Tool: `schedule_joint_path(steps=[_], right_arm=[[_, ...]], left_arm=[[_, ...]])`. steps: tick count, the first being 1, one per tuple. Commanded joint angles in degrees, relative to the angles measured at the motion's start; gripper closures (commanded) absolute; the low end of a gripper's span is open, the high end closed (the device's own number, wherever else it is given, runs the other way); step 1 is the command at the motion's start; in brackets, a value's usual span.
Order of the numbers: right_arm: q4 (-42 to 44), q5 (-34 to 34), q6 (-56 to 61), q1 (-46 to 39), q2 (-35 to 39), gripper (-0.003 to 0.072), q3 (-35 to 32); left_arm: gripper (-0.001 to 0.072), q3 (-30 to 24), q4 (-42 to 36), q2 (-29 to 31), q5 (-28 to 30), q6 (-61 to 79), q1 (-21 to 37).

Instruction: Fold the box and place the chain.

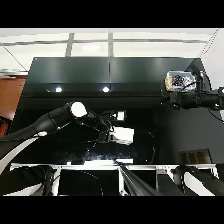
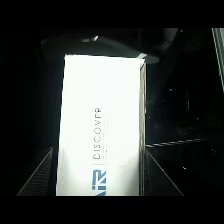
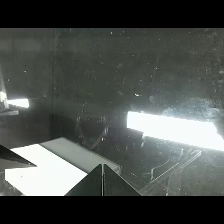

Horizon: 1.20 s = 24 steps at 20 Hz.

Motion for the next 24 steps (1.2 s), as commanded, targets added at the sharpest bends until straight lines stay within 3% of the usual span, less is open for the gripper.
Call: schedule_joint_path(steps=[1,16,21,24], right_arm=[[0.00,0.02,0.02,0.07,0.02,0.0674,0.04],[0.02,0.00,0.02,0.07,0.02,0.0675,0.04],[0.02,-0.15,0.02,0.07,0.02,0.0674,0.04],[0.04,-0.68,0.04,0.07,0.02,0.0674,0.04]], left_arm=[[0.0003,-0.04,0.07,-0.02,-2.40,-0.83,-0.04],[-0.0001,-0.46,3.08,-0.02,-1.60,-0.83,-0.81],[-0.0001,-4.26,3.21,-0.04,4.44,-1.29,-2.60],[-0.0001,-5.18,2.16,-0.66,12.22,-5.77,-3.48]])
